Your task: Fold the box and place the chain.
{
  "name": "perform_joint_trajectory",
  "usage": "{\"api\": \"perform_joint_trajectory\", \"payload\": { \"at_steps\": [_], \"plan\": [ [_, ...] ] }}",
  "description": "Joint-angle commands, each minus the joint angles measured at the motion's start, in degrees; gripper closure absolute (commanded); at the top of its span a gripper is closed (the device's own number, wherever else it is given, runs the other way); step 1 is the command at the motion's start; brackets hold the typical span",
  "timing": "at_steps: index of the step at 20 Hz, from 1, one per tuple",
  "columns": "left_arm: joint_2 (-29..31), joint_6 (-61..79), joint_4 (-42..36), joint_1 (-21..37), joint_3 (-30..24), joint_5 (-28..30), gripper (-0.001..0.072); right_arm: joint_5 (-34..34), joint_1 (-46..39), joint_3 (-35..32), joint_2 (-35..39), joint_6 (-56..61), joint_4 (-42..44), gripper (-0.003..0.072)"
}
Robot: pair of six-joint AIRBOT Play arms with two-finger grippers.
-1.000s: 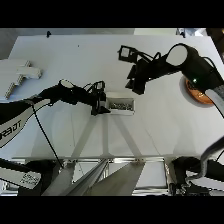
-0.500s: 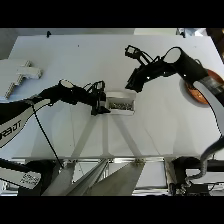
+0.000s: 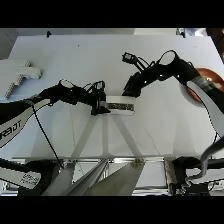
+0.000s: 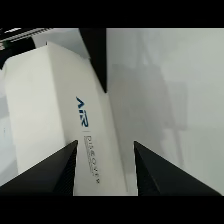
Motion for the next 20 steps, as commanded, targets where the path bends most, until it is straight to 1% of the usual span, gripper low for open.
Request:
{"api": "perform_joint_trajectory", "payload": {
  "at_steps": [1, 6, 7, 11, 12, 14, 16, 17, 20],
  "plan": [
    [0.02, 0.02, 0.0, -0.02, 0.02, 0.0, 0.0254, 1.9, 1.75, 0.04, 0.24, -3.08, 0.2, 0.0329],
    [0.02, 0.02, 0.0, -0.02, 0.02, 0.0, 0.0254, 2.82, 3.58, 0.04, 0.7, -3.26, 0.59, 0.0332],
    [0.02, 0.02, 0.0, -0.02, 0.02, 0.0, 0.0254, 3.45, 3.89, 0.04, 0.7, -3.26, 0.63, 0.0371],
    [0.02, 0.02, 0.0, -0.02, 0.02, 0.0, 0.0254, 2.71, 4.39, 0.04, 0.7, -3.26, -0.63, 0.0373],
    [0.02, 0.02, 0.0, -0.02, 0.02, 0.0, 0.0254, 2.4, 4.39, 0.04, 0.7, -3.23, -1.62, 0.0385],
    [0.02, 0.02, 0.0, -0.02, 0.02, 0.0, 0.0254, 2.67, 4.48, 0.04, 0.7, -3.15, -4.37, 0.0468],
    [0.02, 0.02, 0.0, -0.02, 0.02, 0.0, 0.0254, 3.23, 5.07, 0.04, 0.7, -1.57, -7.43, 0.0477],
    [0.02, 0.02, 0.0, -0.02, 0.02, 0.0, 0.0254, 3.39, 5.42, 0.04, 0.7, -1.6, -8.57, 0.0527],
    [0.02, 0.02, 0.0, -0.02, 0.02, -0.02, 0.0254, 3.13, 6.08, 0.04, 0.7, -1.42, -9.22, 0.0533]
  ]
}}
